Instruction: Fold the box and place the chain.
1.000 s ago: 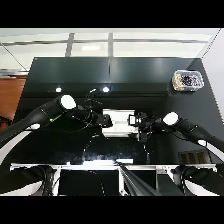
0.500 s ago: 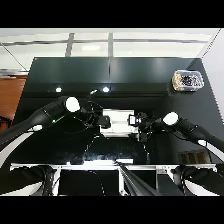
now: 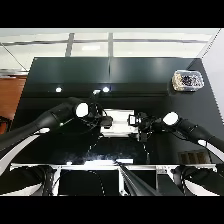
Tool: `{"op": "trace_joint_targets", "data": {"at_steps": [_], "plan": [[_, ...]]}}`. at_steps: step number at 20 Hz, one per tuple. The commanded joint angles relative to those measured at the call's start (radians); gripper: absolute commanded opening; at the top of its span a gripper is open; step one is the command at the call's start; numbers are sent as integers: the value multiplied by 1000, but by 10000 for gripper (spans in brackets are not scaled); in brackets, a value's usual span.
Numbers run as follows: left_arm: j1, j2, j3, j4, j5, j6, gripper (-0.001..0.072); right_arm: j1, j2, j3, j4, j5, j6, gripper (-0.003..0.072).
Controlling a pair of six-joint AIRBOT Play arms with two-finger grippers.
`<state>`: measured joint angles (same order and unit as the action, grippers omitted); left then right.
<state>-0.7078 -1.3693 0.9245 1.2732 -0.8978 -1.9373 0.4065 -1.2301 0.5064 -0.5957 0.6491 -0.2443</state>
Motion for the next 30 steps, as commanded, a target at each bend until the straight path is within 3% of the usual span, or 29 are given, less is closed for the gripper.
{"op": "trace_joint_targets", "data": {"at_steps": [1,5,11,13,15,30], "plan": [[-48,-53,58,145,-80,-143,597,1,-1,0,0,0,0,431],[-69,-158,161,164,-216,-166,597,1,-1,0,0,0,0,431],[-91,-190,175,169,-202,-280,587,1,-1,0,0,1,1,431],[-95,-190,175,173,-203,-296,340,1,-1,0,0,0,0,431],[-97,-190,175,173,-204,-296,272,1,-1,0,0,0,1,431],[-97,-191,220,188,-217,-299,264,1,-1,0,0,1,1,431]]}}
